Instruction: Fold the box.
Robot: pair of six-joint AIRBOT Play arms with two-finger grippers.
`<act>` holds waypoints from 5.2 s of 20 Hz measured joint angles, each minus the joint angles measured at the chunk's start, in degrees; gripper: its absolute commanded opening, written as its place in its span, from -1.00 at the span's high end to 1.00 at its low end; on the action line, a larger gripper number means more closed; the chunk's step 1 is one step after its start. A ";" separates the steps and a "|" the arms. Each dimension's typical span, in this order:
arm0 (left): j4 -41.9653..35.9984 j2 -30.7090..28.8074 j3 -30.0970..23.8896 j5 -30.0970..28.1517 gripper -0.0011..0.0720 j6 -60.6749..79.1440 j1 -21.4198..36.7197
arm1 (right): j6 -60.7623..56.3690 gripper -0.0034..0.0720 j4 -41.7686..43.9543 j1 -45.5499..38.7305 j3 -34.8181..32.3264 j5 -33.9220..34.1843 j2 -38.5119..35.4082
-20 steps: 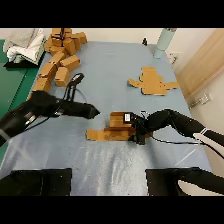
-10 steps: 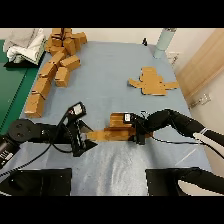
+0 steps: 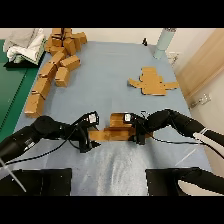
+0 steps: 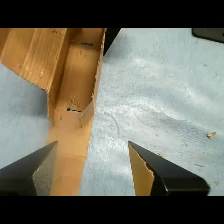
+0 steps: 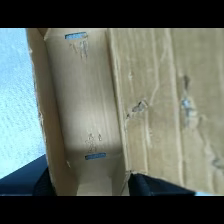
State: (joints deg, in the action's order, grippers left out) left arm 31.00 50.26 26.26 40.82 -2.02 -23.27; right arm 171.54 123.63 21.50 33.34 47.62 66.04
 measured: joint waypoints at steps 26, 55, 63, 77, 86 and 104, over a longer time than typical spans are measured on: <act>-8.17 19.39 6.84 -6.82 0.32 16.90 -4.48 | -0.02 -0.45 -0.02 0.00 0.00 -0.02 0.00; -17.84 21.49 6.84 -10.23 -0.19 26.88 -6.32 | 0.13 -0.44 -0.07 0.00 0.00 0.00 0.00; -18.16 21.49 6.84 -9.38 -0.17 26.91 -6.36 | 0.04 -0.44 -0.07 0.00 0.00 0.00 -0.02; 11.82 6.80 6.84 -9.66 0.93 -22.12 2.29 | -0.04 -0.44 0.02 0.00 0.00 0.00 0.00; 26.84 3.69 3.76 4.33 0.94 -72.13 11.26 | -0.02 -0.44 0.00 0.00 0.00 0.00 0.00; 6.38 10.73 3.80 -7.54 0.93 -74.64 -4.76 | 0.00 -0.44 0.00 0.00 0.00 -0.02 0.00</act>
State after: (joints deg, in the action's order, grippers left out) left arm 37.39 60.99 30.06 33.28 -76.66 -28.03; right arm 171.54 123.63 21.50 33.34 47.59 66.04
